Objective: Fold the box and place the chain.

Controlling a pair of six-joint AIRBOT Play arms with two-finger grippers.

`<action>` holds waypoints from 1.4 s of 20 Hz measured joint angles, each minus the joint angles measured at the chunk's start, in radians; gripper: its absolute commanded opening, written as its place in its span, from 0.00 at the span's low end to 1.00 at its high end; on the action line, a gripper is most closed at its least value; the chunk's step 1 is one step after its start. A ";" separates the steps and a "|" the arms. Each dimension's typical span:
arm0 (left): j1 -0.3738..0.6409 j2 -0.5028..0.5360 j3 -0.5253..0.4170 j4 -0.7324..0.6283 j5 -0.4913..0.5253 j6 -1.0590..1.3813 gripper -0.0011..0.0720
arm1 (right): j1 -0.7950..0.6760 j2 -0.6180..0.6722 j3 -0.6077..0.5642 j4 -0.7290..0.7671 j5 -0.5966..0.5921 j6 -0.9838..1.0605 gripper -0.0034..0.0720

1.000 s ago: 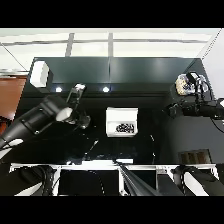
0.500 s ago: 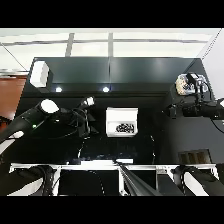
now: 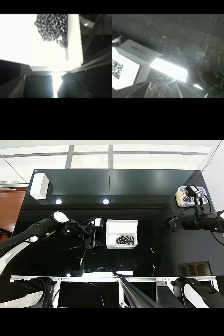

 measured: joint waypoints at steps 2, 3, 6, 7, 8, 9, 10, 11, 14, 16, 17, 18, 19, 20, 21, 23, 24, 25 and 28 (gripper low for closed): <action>-0.015 -0.008 0.003 -0.018 -0.002 0.012 1.00 | 0.000 0.000 0.000 0.000 0.000 0.000 0.54; -0.023 -0.010 0.004 -0.023 -0.001 0.014 1.00 | 0.000 0.000 0.000 0.000 0.000 0.000 0.54; -0.043 -0.015 0.007 -0.017 0.005 0.017 0.99 | 0.000 0.000 0.000 0.000 0.000 0.000 0.54; -0.046 -0.017 0.008 -0.017 0.008 0.014 0.98 | 0.000 0.000 0.000 0.000 0.000 0.000 0.54; -0.049 -0.018 0.008 -0.014 0.011 0.011 0.96 | 0.000 0.000 0.000 0.000 0.000 0.000 0.54; -0.051 -0.018 0.009 -0.014 0.017 0.008 0.91 | 0.002 0.000 0.000 0.000 0.000 0.000 0.54; -0.053 -0.019 0.009 -0.014 0.018 0.005 0.74 | 0.009 0.000 0.000 -0.001 -0.004 0.000 0.54; -0.056 -0.019 0.010 -0.013 0.021 0.003 0.59 | 0.023 -0.002 0.000 -0.002 -0.014 0.000 0.54; -0.060 -0.019 0.010 -0.011 0.025 -0.002 0.52 | 0.100 -0.019 0.001 0.001 -0.098 0.043 0.95; -0.061 -0.019 0.010 -0.010 0.027 -0.004 0.52 | 0.177 -0.050 0.015 0.016 -0.190 0.082 0.95; -0.061 -0.019 0.010 -0.010 0.028 -0.005 0.52 | 0.219 -0.077 0.030 0.031 -0.244 0.092 0.95; -0.061 -0.019 0.010 -0.010 0.028 -0.005 0.52 | 0.255 -0.105 0.046 0.049 -0.287 0.103 0.95; -0.062 -0.019 0.010 -0.010 0.029 -0.005 0.52 | 0.291 -0.141 0.067 0.065 -0.332 0.109 0.94; -0.062 -0.019 0.010 -0.009 0.031 -0.005 0.52 | 0.322 -0.175 0.086 0.077 -0.359 0.114 0.94; -0.062 -0.019 0.010 -0.009 0.031 -0.006 0.52 | 0.352 -0.209 0.103 0.084 -0.371 0.113 0.94; -0.062 -0.019 0.010 -0.008 0.031 -0.006 0.52 | 0.396 -0.252 0.124 0.092 -0.351 0.059 0.94; -0.062 -0.019 0.010 -0.008 0.031 -0.007 0.52 | 0.407 -0.262 0.133 0.095 -0.318 0.010 0.94; -0.062 -0.019 0.010 -0.008 0.032 -0.007 0.52 | 0.414 -0.267 0.144 0.095 -0.275 -0.053 0.94; -0.062 -0.019 0.010 -0.008 0.032 -0.007 0.52 | 0.431 -0.265 0.162 0.091 -0.120 -0.237 0.94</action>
